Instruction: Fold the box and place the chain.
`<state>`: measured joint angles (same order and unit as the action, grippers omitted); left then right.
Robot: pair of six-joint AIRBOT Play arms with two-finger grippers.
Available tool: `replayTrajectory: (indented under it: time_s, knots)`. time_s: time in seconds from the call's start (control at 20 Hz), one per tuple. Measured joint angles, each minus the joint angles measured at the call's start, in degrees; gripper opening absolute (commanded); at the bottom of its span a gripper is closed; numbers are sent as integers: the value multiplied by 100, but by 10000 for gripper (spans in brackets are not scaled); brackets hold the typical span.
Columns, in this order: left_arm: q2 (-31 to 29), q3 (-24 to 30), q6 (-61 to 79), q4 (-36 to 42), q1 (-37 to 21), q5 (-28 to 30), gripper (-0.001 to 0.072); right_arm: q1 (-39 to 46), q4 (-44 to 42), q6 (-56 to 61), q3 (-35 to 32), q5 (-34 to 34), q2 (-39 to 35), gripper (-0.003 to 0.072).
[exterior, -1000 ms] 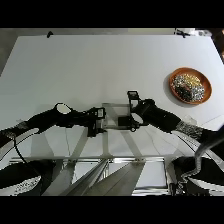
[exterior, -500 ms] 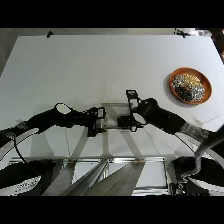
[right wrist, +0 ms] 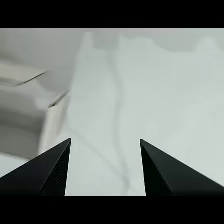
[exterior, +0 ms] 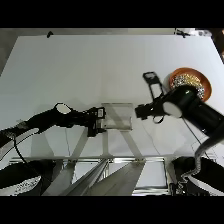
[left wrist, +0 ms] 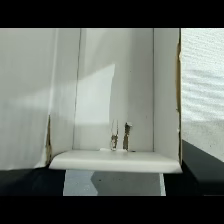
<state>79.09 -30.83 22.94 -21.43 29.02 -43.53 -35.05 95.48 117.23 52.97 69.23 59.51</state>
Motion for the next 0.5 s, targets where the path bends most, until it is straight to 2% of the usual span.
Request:
replayTrajectory:
  time_s: [0.2, 0.25, 0.3, 0.5]
  knots:
    - [0, 0, -2, 0, 0, 0, 143, 2105, 234, -1169, 151, -162, -9, 489]
    - [0, 0, -2, 0, 0, 0, 143, 2634, 249, -1497, 164, -260, 81, 562]
    - [0, 0, -2, 0, 0, 0, 143, 3165, 251, -1864, 177, -407, 197, 597]
    - [0, 0, -4, 2, 0, 0, 143, 4524, 105, -3064, 201, -1073, 824, 597]
